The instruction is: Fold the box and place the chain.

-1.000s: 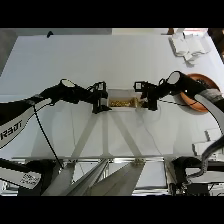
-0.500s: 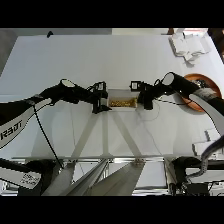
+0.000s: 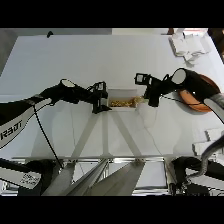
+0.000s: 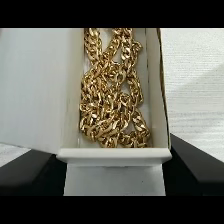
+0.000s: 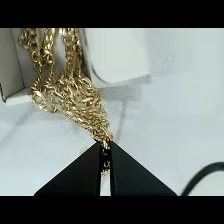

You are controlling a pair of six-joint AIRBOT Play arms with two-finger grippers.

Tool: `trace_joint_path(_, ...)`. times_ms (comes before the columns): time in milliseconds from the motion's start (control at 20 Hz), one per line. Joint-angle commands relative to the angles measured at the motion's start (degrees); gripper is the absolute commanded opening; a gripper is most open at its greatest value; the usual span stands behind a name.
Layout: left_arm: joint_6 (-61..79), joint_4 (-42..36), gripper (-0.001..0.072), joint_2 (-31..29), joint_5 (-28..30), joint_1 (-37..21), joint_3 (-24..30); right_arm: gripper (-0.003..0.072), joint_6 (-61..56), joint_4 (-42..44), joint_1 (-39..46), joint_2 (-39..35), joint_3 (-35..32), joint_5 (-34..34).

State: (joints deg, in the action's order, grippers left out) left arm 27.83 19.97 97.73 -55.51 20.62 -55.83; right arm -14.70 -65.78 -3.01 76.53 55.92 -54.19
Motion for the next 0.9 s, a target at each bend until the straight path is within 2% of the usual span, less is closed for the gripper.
trace_joint_path(0,0.00,0.02,0.0355,-0.02,0.02,-0.04,0.00,0.0009,-2.01,5.77,-0.90,-6.25,0.04,0.31)
trace_joint_path(200,0.00,0.00,0.0355,-0.02,0.00,-0.04,0.00,0.0009,-1.99,12.85,-6.32,-7.74,0.15,3.04)
trace_joint_path(500,0.00,0.00,0.0355,-0.02,0.02,-0.04,0.00,0.0008,-1.99,18.05,-16.44,-6.78,0.15,19.06)
trace_joint_path(750,0.02,0.00,0.0355,0.00,0.02,-0.04,0.00,0.0012,-3.80,17.57,-17.66,-3.58,0.13,18.18)
trace_joint_path(800,0.00,0.00,0.0355,-0.02,0.02,-0.04,0.00,0.0030,-4.79,17.18,-17.62,-3.41,0.13,18.25)
trace_joint_path(850,0.00,0.00,0.0355,0.00,0.02,-0.04,0.00,0.0127,-5.03,16.02,-17.62,-3.45,0.15,18.40)
